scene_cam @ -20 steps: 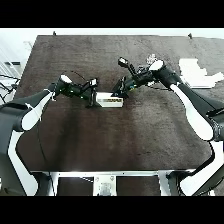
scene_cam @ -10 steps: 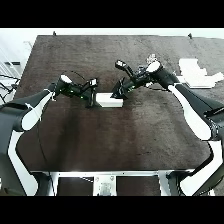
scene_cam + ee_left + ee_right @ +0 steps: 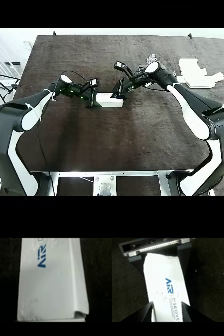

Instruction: Fold the box and place the chain.

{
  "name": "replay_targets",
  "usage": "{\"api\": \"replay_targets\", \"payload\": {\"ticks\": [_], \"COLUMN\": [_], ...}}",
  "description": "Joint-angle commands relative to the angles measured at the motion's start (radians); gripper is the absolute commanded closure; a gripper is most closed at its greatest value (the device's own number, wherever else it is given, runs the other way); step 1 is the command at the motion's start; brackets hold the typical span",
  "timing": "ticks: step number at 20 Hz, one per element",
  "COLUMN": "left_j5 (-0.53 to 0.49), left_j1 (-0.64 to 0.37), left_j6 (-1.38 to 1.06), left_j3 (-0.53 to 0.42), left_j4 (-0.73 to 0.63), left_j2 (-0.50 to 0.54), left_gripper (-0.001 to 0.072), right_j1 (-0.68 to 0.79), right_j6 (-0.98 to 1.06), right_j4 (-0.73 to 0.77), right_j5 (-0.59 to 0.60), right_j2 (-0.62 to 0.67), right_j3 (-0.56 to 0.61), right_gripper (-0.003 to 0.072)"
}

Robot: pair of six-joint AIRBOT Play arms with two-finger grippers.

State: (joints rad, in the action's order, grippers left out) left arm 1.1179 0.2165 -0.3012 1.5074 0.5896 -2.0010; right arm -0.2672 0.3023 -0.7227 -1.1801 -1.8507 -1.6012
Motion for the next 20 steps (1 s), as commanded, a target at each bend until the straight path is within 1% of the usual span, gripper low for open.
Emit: {"api": "replay_targets", "payload": {"ticks": [1,2,3,5,6,7,8,9,13,14,15,20], "left_j5": [0.0,0.0,0.0,0.0,0.0,0.0,0.0,0.0,0.0,0.0,0.0,0.0], "left_j1": [0.001,0.001,0.001,0.001,0.001,0.001,0.001,0.001,0.001,0.001,0.001,0.001], "left_j6": [-0.003,-0.003,-0.003,-0.003,-0.003,-0.003,-0.003,-0.003,-0.003,-0.003,-0.003,-0.003], "left_j3": [0.0,0.0,0.0,0.0,0.0,0.0,0.0,0.0,0.0,0.0,0.0,0.0], "left_j4": [0.001,0.001,0.001,0.001,0.001,0.001,0.001,0.001,0.001,0.001,0.001,0.001], "left_j2": [0.0,0.0,0.0,0.0,0.0,0.0,0.0,0.0,0.0,0.0,0.0,0.0], "left_gripper": [0.036,0.036,0.036,0.036,0.036,0.036,0.0361,0.036,0.0361,0.0361,0.0361,0.036], "right_j1": [0.001,0.0,-0.002,-0.002,-0.002,-0.003,-0.005,-0.006,-0.012,-0.014,-0.017,-0.019], "right_j6": [0.0,0.0,0.0,0.0,0.0,0.0,0.0,0.0,0.0,0.0,0.0,0.001], "right_j4": [0.001,0.003,0.006,-0.004,-0.004,-0.004,-0.004,-0.004,-0.009,-0.016,-0.024,-0.038], "right_j5": [0.006,0.0,0.0,0.0,0.0,0.0,0.0,-0.002,-0.003,-0.003,-0.003,-0.003], "right_j2": [0.0,0.0,0.0,-0.001,-0.001,-0.001,-0.001,-0.001,-0.001,-0.001,-0.001,-0.001], "right_j3": [-0.031,-0.039,-0.039,-0.036,-0.035,-0.035,-0.035,-0.034,-0.013,-0.004,0.003,0.01], "right_gripper": [0.0271,0.0319,0.0349,0.0367,0.0399,0.0399,0.0421,0.0427,0.0432,0.0495,0.0515,0.0516]}}
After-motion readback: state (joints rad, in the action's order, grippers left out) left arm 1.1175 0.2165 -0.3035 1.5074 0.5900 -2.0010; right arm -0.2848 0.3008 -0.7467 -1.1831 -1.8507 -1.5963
